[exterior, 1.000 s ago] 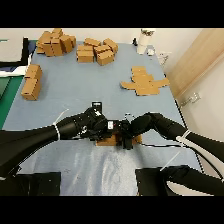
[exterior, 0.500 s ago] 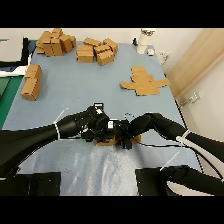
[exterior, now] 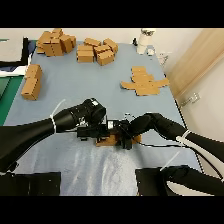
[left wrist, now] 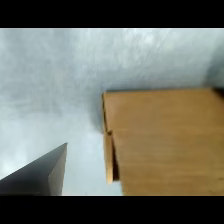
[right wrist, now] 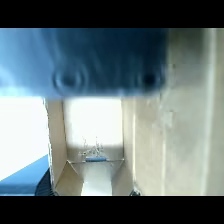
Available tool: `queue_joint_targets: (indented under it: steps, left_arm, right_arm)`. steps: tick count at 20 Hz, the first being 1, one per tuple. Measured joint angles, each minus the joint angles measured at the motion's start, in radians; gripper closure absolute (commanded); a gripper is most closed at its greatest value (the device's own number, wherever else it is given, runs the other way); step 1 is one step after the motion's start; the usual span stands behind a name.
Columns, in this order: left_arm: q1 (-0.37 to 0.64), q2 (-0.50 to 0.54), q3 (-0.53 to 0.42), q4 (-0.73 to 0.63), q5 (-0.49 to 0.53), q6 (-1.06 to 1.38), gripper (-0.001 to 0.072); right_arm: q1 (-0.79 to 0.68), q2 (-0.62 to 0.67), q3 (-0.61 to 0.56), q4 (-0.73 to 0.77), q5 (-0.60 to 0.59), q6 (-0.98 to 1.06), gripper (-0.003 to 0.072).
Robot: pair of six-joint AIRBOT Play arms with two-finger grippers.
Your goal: Fold the box.
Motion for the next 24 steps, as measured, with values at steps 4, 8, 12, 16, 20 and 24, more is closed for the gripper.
queue_joint_targets:
  steps: [4,8,12,16,20,24]
  left_arm:
    - [0.063,0.0,0.0,-0.119,-0.027,0.096,0.0189]
    - [0.13,0.0,0.0,-0.232,-0.038,0.182,0.0189]
    - [0.201,0.0,0.0,-0.323,-0.08,0.262,0.0189]
    - [0.267,0.0,0.0,-0.359,-0.151,0.33,0.0189]
    - [0.332,0.0,0.0,-0.369,-0.195,0.405,0.019]
    - [0.389,0.0,0.0,-0.369,-0.214,0.663,0.0606]
  right_arm:
    - [0.0,0.0,0.0,0.0,0.0,0.0,0.0163]
    - [0.0,0.0,0.0,0.0,0.0,0.0,0.0163]
    - [0.0,0.0,0.0,-0.001,-0.001,0.0,0.0163]
    - [0.0,0.0,0.0,-0.001,-0.001,0.0,0.0163]
    - [0.0,0.0,0.0,-0.001,-0.001,0.0,0.0163]
    - [0.0,0.0,0.0,-0.001,-0.001,0.0,0.0163]
